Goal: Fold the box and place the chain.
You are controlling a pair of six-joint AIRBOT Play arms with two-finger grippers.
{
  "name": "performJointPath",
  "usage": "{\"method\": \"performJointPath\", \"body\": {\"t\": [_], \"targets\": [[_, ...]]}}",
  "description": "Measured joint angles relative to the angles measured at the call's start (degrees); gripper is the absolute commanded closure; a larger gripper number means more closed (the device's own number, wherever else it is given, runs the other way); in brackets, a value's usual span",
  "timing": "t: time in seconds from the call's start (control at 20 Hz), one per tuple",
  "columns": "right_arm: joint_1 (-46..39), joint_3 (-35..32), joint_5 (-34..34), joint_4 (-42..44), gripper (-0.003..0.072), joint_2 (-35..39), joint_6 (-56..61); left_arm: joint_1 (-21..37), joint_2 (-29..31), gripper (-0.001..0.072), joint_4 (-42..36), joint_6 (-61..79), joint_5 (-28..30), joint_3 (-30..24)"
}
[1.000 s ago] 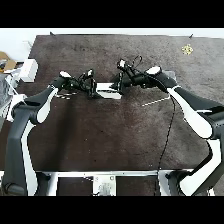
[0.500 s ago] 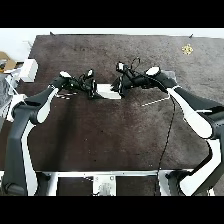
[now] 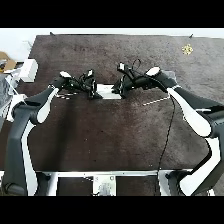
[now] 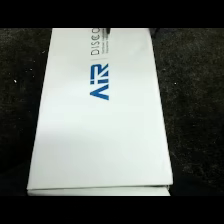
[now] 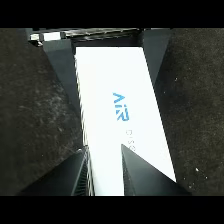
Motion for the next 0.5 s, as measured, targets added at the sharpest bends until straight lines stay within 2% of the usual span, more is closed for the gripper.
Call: {"method": "performJointPath", "body": {"t": [0.05,0.15,0.2,0.25,0.5], "targets": [[-0.04,0.42,0.28,1.84,0.0548,0.22,0.13,-0.02,0.0,0.0485,0.0,-0.02,0.02,0.0],[0.24,0.79,1.75,2.97,0.055,0.07,0.2,0.0,0.0,0.0485,0.0,-0.02,0.04,0.0],[0.39,1.01,2.16,3.69,0.0656,-0.04,0.2,-0.02,0.0,0.0485,0.0,-0.02,0.07,0.0],[0.44,1.11,2.36,4.33,0.0683,-0.31,0.17,0.0,0.0,0.0485,0.0,-0.02,0.09,0.0],[0.85,1.25,2.97,1.92,0.0683,-3.19,0.39,0.0,0.0,0.0485,0.0,0.02,0.24,0.0]]}}
